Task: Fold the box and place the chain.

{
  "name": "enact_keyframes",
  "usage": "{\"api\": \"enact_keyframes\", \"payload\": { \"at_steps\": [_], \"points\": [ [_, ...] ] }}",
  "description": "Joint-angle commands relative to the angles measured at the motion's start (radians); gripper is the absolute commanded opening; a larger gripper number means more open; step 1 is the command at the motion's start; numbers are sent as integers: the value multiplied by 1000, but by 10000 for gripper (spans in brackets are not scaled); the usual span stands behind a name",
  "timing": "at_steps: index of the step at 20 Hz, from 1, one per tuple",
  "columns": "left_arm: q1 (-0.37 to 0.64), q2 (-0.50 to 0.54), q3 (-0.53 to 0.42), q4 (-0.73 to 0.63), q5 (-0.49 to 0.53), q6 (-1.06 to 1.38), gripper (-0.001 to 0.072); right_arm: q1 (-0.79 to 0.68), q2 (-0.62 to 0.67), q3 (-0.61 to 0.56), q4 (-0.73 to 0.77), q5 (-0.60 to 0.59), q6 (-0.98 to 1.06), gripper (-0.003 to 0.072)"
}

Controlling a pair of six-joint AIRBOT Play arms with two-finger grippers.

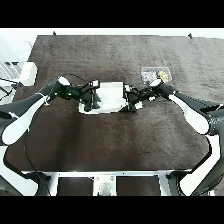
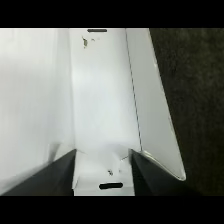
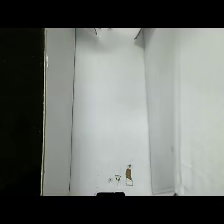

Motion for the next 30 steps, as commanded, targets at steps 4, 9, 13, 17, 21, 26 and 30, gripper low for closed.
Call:
{"api": "enact_keyframes", "payload": {
  "at_steps": [4, 9, 13, 17, 21, 26, 30],
  "points": [
    [1, -2, 0, -14, 49, -59, 642, 1, 0, 0, 0, 0, -1, 583],
    [1, -2, 0, -13, 62, -64, 642, 1, 0, 0, 0, 0, -1, 583],
    [1, -2, 0, -12, 63, -23, 640, 1, 0, 0, 0, 0, 0, 583],
    [10, 3, 0, 10, 13, 0, 102, 1, 0, 0, 0, 0, -1, 583],
    [31, 36, 1, 50, -19, 21, 21, 1, 0, 0, 0, 0, 0, 583],
    [98, 119, 1, 59, -72, -15, 19, 1, 0, 0, 0, 0, 0, 583],
    [145, 217, 0, 60, -89, -207, 19, 1, 0, 0, 0, 0, 0, 584]
  ]
}}
